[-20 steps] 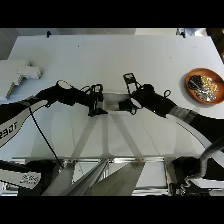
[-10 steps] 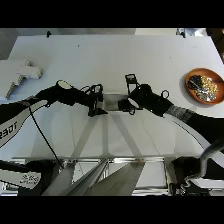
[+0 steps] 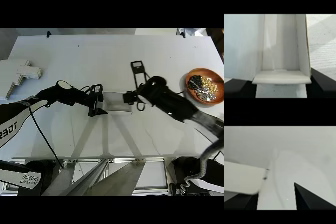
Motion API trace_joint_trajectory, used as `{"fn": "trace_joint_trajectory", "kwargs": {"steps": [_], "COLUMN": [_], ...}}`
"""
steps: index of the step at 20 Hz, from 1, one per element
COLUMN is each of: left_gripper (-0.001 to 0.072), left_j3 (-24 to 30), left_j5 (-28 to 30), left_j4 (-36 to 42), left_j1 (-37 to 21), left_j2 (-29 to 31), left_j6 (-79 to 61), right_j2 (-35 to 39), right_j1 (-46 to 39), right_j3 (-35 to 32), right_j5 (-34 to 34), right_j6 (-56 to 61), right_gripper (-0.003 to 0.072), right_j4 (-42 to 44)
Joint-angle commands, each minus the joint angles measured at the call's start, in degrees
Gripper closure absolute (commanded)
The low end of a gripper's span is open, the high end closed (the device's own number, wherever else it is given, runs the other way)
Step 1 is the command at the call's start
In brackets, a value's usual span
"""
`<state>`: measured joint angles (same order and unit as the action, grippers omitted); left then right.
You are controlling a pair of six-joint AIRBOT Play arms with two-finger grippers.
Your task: Fold the box and place the chain.
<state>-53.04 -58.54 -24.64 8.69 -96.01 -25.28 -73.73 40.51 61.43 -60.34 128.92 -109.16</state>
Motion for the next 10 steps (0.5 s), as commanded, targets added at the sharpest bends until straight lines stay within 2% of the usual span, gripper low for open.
{"fn": "trace_joint_trajectory", "kwargs": {"steps": [1,5,10], "left_gripper": [0.0314,0.0314,0.0314], "left_j3": [0.0,0.0,0.0], "left_j5": [0.0,0.0,0.0], "left_j4": [0.0,0.0,0.0], "left_j1": [0.0,0.0,0.0], "left_j2": [0.0,0.0,0.0], "left_j6": [0.0,0.0,0.0], "right_j2": [7.0,10.7,10.5], "right_j1": [-2.3,-12.6,-33.9], "right_j3": [0.1,0.0,0.0], "right_j5": [-5.6,-6.6,-2.4], "right_j6": [-4.9,-11.9,-20.1], "right_gripper": [0.0215,0.0214,0.0213], "right_j4": [-7.8,-10.8,-10.3]}}
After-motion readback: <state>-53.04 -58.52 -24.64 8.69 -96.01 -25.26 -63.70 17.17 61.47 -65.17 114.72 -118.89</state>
